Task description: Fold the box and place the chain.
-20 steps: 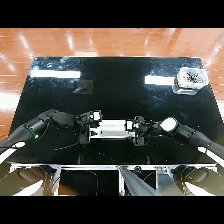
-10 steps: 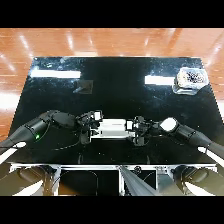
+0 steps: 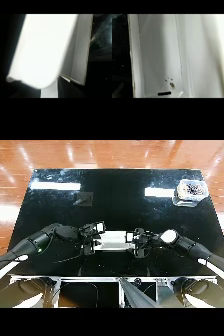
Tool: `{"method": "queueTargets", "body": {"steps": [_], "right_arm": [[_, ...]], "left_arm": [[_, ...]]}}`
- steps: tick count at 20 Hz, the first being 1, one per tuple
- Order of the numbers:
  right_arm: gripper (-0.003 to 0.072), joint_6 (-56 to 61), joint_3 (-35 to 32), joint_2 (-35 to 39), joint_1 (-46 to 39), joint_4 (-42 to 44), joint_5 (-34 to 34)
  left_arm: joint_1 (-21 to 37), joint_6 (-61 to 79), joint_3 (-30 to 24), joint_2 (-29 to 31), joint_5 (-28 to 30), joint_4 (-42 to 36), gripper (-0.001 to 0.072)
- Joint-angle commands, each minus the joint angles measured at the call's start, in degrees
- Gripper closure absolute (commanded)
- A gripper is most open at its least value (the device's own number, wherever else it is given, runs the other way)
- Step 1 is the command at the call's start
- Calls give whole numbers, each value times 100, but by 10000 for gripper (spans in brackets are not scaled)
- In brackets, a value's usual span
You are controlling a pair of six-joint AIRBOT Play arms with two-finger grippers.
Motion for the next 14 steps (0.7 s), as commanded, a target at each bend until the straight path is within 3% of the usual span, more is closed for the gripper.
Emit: {"method": "queueTargets", "body": {"steps": [1, 12, 13, 14], "right_arm": [[145, 0, 2, 0, 2, 4, -4], [144, 0, 2, 0, 2, 4, -4], [145, 0, 2, 0, 2, 4, -4], [145, 0, 2, 0, 2, 4, -4]], "left_arm": [[-92, 0, 4, -20, -42, -52, 401], [-94, 0, 4, -20, -216, -181, 391], [-94, 0, 4, -20, -236, -181, 327], [-94, 0, 4, -20, -243, -205, 202]]}}
